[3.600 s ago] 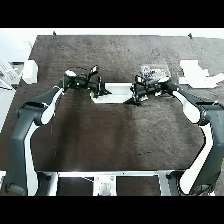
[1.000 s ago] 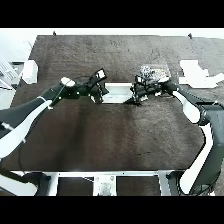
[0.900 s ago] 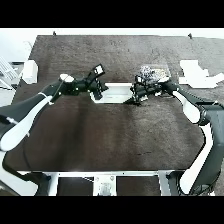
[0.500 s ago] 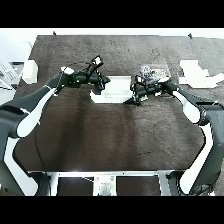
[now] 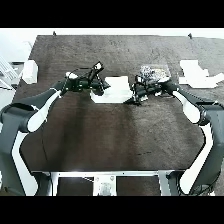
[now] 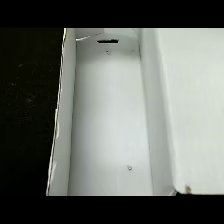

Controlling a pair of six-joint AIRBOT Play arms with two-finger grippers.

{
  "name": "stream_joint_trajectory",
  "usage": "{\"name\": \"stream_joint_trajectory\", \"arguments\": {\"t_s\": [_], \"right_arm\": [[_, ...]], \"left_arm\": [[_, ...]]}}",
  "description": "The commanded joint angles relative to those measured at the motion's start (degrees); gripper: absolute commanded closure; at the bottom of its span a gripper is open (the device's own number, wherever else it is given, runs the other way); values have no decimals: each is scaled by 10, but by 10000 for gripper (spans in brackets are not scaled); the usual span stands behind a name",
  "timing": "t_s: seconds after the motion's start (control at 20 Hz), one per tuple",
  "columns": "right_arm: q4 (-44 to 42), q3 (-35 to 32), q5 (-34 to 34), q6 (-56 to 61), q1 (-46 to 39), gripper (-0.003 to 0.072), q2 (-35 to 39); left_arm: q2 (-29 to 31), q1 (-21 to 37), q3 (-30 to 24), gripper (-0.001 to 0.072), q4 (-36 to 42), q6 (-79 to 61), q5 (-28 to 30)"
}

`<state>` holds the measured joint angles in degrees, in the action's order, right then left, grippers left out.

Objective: Fold the box and place the chain.

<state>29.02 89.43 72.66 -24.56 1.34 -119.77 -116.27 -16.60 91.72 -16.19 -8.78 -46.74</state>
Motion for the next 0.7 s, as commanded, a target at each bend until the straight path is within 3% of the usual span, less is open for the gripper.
{"name": "stream_joint_trajectory", "arguments": {"t_s": [0.0,0.2,0.35,0.65], "right_arm": [[0,0,0,0,0,189,0],[0,0,0,0,0,189,0],[0,0,0,0,0,189,0],[0,0,0,0,0,189,0]], "left_arm": [[-12,0,0,693,-14,10,2],[-11,0,22,692,-14,8,-31],[-4,1,58,693,-14,-7,-101],[76,47,59,687,-83,-2,-218]]}}
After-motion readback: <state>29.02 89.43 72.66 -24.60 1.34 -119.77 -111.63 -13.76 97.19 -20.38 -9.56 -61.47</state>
